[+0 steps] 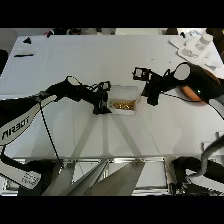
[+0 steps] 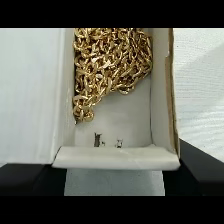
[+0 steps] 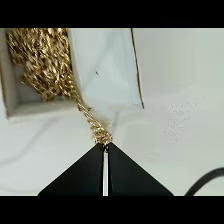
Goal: Fold the box and place the chain.
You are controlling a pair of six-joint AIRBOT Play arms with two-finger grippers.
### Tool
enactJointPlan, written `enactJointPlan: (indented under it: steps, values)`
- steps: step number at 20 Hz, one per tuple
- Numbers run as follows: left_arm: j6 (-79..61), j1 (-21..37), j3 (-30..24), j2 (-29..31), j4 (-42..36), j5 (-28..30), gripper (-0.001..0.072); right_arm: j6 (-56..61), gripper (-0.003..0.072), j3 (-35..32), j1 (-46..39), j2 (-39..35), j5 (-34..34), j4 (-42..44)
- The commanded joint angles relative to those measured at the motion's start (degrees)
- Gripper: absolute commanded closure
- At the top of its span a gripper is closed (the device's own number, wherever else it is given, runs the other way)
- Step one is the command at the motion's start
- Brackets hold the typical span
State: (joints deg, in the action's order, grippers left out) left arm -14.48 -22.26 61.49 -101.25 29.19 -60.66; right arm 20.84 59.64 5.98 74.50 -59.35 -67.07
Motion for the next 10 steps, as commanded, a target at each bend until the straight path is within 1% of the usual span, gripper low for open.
enactJointPlan:
  steps: [1, 2, 4, 8, 9, 10]
  values:
    - [0.0, 0.0, 0.0, 0.0, 0.0, 0.0, 0.0479, 11.1, 0.0677, 0.1, 5.4, -3.9, -1.2, -0.3]
    - [0.0, 0.0, 0.0, 0.0, 0.0, 0.0, 0.0479, 12.6, 0.0677, 0.1, 7.8, -3.7, -0.7, -0.3]
    - [0.0, 0.0, 0.0, 0.0, 0.0, 0.0, 0.0479, 15.7, 0.0677, 0.1, 12.4, -3.1, 3.1, -0.4]
    - [0.0, 0.0, 0.0, 0.0, 0.0, 0.0, 0.0479, 24.7, 0.0677, 0.1, 17.7, -1.0, 18.7, -0.6]
    - [0.0, 0.0, 0.0, 0.0, 0.0, 0.0, 0.0479, 25.6, 0.0677, 0.1, 18.1, -0.5, 20.7, -0.7]
    - [0.0, 0.0, 0.0, 0.0, 0.0, 0.0, 0.0479, 25.7, 0.0677, 0.1, 18.1, -0.1, 21.3, -0.8]
